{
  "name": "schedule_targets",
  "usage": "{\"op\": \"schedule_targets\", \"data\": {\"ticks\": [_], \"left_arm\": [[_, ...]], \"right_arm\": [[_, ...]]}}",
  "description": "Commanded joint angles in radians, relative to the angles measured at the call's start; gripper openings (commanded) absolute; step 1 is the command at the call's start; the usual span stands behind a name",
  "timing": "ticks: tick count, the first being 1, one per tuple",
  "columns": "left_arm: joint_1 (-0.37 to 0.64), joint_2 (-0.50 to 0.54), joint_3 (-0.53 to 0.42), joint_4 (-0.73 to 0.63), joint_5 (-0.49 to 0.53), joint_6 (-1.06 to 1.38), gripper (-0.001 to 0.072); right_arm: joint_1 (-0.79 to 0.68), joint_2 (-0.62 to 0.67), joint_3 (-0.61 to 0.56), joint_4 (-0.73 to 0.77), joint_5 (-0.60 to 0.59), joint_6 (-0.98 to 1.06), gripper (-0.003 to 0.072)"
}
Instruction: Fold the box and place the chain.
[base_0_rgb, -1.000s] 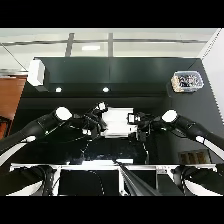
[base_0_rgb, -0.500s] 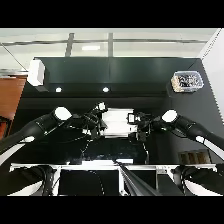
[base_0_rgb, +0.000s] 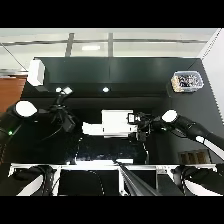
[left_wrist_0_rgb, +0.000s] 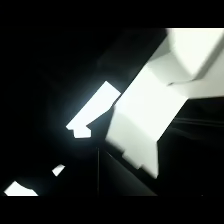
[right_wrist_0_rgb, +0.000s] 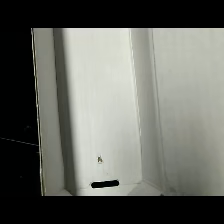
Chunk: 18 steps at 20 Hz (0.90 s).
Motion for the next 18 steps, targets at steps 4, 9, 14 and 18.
{"op": "schedule_targets", "data": {"ticks": [4,9,14,18], "left_arm": [[0.216,-0.050,-0.137,-0.131,-0.051,-0.666,0.0033],[0.087,-0.177,-0.189,-0.313,-0.014,-0.529,0.0031],[-0.082,-0.200,-0.171,-0.441,0.124,-0.436,0.0031],[-0.102,-0.200,-0.160,-0.472,0.123,-0.357,0.0032]], "right_arm": [[0.001,0.000,-0.001,0.000,0.001,0.000,0.0421],[0.001,0.000,-0.001,0.000,0.000,0.000,0.0421],[0.001,0.000,-0.001,0.000,0.000,0.000,0.0421],[0.001,0.000,-0.001,0.000,0.000,0.000,0.0421]]}}
